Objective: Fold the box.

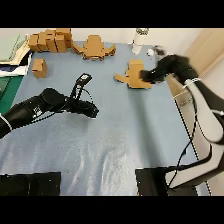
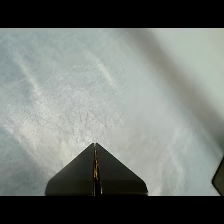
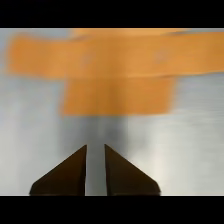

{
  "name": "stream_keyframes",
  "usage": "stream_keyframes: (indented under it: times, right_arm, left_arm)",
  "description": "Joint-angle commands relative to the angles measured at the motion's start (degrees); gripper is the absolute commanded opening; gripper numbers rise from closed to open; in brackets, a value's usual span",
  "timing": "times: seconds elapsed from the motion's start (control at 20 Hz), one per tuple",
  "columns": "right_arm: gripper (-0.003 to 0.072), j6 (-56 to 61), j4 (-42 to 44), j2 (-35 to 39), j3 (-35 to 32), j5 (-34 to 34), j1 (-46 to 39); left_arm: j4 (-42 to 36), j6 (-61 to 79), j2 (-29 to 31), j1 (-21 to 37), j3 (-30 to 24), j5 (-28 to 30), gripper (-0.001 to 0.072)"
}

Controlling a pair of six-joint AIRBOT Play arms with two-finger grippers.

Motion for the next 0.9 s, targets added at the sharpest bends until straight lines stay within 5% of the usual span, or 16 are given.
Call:
stream_keyframes:
  times: [0.0, 0.4, 0.75, 0.85]
  right_arm:
    - [0.0319, 1.64, 4.68, -9.29, 11.65, -5.03, -15.19]
    - [0.0372, -13.20, 33.53, -28.00, 23.82, -3.06, -25.05]
    - [0.0371, -14.84, 36.39, -35.32, 29.46, 1.49, -22.10]
    - [0.0304, -16.65, 37.07, -35.45, 29.46, 1.25, -21.73]
  left_arm:
    - [-4.48, 0.00, -0.02, -0.07, 0.07, 1.75, 0.0012]
    - [-6.08, -0.07, -0.02, -0.07, 0.07, 1.75, 0.0012]
    - [-8.76, -0.20, 0.00, -0.04, 0.07, 1.75, 0.0012]
    - [-9.60, -0.20, 0.00, -0.04, 0.07, 1.79, 0.0012]
